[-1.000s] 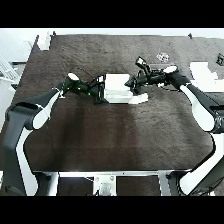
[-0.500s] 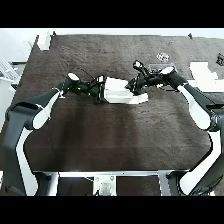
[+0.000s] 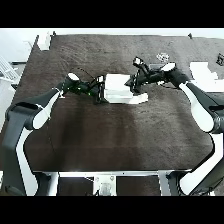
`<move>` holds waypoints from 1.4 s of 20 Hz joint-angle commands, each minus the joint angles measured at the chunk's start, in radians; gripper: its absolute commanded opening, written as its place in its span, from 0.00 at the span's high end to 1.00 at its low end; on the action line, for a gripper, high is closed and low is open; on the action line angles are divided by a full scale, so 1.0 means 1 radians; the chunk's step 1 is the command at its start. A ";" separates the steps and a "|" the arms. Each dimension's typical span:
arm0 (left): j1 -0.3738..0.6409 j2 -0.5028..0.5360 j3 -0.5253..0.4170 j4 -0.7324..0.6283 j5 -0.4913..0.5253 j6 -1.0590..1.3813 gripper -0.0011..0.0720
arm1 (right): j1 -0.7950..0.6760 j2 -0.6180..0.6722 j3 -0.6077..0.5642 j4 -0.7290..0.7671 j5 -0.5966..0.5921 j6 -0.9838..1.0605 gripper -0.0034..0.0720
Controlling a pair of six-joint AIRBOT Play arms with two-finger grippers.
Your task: Fold the box and place the chain.
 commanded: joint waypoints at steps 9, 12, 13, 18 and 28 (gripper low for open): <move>0.002 0.000 0.000 0.000 -0.001 -0.001 0.33 | -0.079 0.262 -0.282 -0.101 -0.002 -0.046 0.13; 0.002 0.000 0.000 0.000 0.000 -0.001 0.33 | -0.071 0.236 -0.306 -0.103 0.002 -0.089 0.13; 0.001 0.000 0.000 0.000 -0.001 -0.001 0.33 | -0.071 0.223 -0.306 -0.104 0.002 -0.100 0.13; 0.002 0.000 0.000 0.000 -0.001 -0.001 0.33 | -0.062 0.175 -0.306 -0.103 0.000 -0.171 0.13; 0.002 0.000 0.000 0.000 0.000 -0.001 0.33 | -0.042 0.135 -0.295 -0.093 -0.022 -0.249 0.42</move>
